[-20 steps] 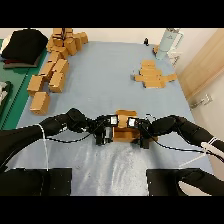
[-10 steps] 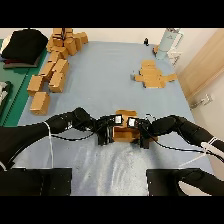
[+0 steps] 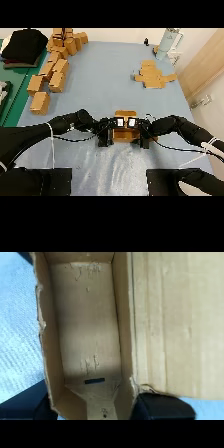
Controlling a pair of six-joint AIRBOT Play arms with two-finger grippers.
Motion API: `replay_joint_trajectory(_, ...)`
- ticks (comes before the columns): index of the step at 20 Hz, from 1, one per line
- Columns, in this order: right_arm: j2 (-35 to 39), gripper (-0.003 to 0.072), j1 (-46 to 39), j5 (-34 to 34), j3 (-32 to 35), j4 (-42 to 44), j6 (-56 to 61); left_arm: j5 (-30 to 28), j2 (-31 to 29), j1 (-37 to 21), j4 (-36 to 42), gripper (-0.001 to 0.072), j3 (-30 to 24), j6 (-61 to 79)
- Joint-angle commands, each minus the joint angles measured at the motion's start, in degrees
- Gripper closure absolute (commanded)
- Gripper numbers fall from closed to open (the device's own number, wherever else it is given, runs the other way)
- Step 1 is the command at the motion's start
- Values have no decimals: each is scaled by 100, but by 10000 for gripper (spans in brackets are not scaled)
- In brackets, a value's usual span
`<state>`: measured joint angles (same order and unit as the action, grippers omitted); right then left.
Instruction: Fold the box.
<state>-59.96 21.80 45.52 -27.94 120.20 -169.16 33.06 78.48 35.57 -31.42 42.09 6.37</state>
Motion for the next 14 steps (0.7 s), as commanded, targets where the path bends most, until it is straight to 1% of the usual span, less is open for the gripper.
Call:
replay_joint_trajectory(1,4,182,-2,0,-2,2,9,9,-13,79,-186,22,7,-289)
replay_joint_trajectory(3,4,182,-2,0,-2,2,9,-20,-20,79,-184,23,7,-304)
replay_joint_trajectory(6,4,182,-2,0,-2,2,9,-275,-20,79,-184,23,9,-649)
replay_joint_trajectory(8,4,182,-2,0,-2,2,9,-262,-20,85,-221,23,46,-804)
replay_joint_trajectory(11,4,182,-2,0,-2,2,9,-254,-20,103,-503,23,129,-1021)
replay_joint_trajectory(14,4,182,-2,0,-2,2,9,-96,-13,125,-634,22,168,-1021)
